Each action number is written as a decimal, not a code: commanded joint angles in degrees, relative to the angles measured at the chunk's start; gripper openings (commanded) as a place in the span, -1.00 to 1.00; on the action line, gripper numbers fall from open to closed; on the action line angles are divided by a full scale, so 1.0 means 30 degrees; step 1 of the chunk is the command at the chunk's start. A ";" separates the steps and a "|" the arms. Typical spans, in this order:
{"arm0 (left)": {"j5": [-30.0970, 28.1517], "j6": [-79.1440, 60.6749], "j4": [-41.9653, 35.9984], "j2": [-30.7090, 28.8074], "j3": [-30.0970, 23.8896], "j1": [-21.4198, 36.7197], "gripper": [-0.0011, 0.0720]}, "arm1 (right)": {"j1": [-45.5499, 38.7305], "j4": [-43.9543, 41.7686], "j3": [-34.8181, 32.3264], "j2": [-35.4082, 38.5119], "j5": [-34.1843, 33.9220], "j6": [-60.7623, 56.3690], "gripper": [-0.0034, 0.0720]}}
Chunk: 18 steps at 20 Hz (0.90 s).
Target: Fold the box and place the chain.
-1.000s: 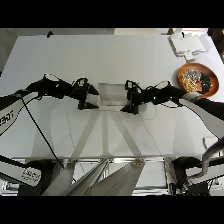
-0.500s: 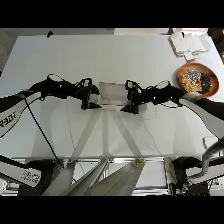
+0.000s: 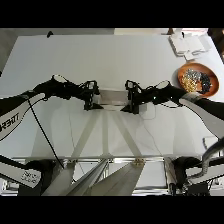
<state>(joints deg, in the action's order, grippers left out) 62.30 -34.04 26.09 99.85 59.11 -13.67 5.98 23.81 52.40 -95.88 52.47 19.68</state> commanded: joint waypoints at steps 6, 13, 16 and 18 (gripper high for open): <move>-0.0131 0.0000 0.0029 -0.0015 0.0022 -0.0073 -0.07 | 0.0007 -0.0022 0.0015 0.0007 0.0022 -0.0022 0.52; -0.0138 -0.0007 0.0051 -0.0015 0.0022 -0.0073 -0.07 | 0.0007 -0.0022 0.0015 0.0007 0.0022 -0.0022 0.52; -0.0131 -0.0007 0.0044 -0.0015 0.0022 -0.0073 -0.07 | 0.0007 -0.0022 0.0015 0.0007 0.0022 -0.0022 0.52; -0.0131 -0.0007 0.0044 -0.0015 0.0022 -0.0073 -0.07 | 0.0007 -0.0022 0.0015 0.0007 0.0022 -0.0022 0.52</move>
